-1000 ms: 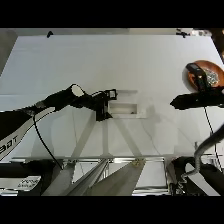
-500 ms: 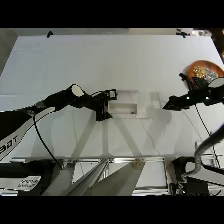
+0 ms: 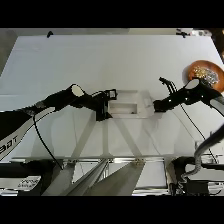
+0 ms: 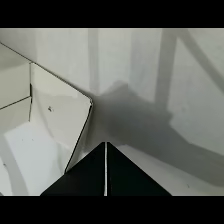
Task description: Fold the box and place the chain.
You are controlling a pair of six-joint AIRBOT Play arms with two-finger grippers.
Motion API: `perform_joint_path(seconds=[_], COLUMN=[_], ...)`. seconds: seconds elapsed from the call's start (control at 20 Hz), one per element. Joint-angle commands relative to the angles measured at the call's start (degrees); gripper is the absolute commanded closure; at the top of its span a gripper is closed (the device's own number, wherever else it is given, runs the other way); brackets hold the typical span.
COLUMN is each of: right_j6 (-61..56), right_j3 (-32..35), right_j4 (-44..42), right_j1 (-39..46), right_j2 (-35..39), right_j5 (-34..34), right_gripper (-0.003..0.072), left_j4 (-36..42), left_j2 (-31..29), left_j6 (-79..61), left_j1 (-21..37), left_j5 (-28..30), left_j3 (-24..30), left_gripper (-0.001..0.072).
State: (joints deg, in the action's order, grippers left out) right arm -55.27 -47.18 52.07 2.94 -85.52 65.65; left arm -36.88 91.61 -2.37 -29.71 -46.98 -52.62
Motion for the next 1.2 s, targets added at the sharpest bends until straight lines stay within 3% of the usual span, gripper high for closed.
perform_joint_path(seconds=[0.0,0.2,0.45,0.6,0.85,1.0,1.15], right_j6=[2.6,3.5,7.2,8.4,9.3,9.3,9.2], right_j3=[-0.1,-0.1,-0.1,-0.1,-0.1,-0.1,-0.1], right_j4=[-4.0,-6.0,-9.5,-15.3,-19.7,-20.8,-21.0], right_j1=[-0.7,-0.7,-0.7,-0.7,-0.7,-0.7,-0.7], right_j2=[-0.3,-0.5,-1.2,-1.2,-1.2,-1.2,-1.2], right_j5=[-0.2,0.4,8.4,11.8,14.0,14.3,12.9], right_gripper=[0.068,0.068,0.0671,0.0516,0.0496,0.0331,0.0324], left_j4=[0.0,0.0,0.0,0.0,0.0,0.0,0.0], left_j2=[0.0,0.0,0.0,0.0,0.0,0.0,0.0], left_j6=[0.0,0.0,0.0,0.0,0.0,0.0,0.0], left_j1=[0.0,0.0,0.0,0.0,0.0,0.0,0.0], left_j5=[0.0,0.0,0.0,0.0,0.0,0.0,0.0], left_j3=[0.0,0.0,0.0,0.0,0.0,0.0,0.0], left_gripper=[0.0358,0.0358,0.0358,0.0358,0.0358,0.0358,0.0358])
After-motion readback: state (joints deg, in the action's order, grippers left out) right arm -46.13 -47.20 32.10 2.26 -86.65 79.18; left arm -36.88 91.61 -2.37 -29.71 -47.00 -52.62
